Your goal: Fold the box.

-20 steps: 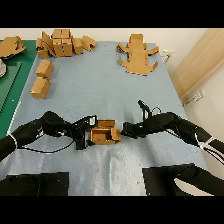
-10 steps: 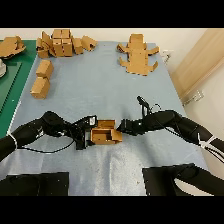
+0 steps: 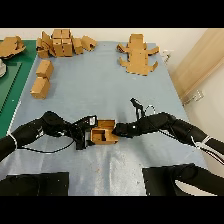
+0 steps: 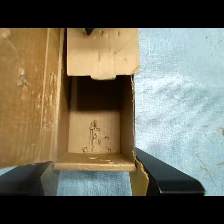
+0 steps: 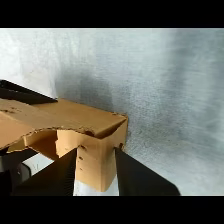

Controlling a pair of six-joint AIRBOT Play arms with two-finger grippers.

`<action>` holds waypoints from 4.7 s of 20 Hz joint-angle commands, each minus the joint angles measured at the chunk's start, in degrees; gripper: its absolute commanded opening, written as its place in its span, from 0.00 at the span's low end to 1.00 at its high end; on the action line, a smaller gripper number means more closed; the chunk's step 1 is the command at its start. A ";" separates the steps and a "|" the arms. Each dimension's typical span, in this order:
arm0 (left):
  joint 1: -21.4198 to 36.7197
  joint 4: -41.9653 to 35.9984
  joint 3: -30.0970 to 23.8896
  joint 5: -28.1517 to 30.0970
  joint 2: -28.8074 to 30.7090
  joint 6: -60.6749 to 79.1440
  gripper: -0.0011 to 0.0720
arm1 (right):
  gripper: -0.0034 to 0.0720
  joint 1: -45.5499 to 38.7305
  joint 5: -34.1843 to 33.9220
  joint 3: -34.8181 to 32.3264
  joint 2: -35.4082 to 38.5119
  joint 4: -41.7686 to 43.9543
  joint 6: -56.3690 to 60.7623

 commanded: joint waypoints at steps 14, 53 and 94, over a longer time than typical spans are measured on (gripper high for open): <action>0.04 0.02 0.00 0.02 0.02 0.00 0.73 | 0.58 8.37 -6.73 8.57 -1.57 -28.81 25.88; 0.04 0.02 0.00 -0.11 0.02 0.00 0.73 | 0.58 19.74 -27.63 26.82 -22.03 -40.65 48.19; 0.04 0.02 0.00 -0.11 0.02 0.00 0.73 | 0.05 20.70 -33.20 25.05 -8.83 -45.48 48.61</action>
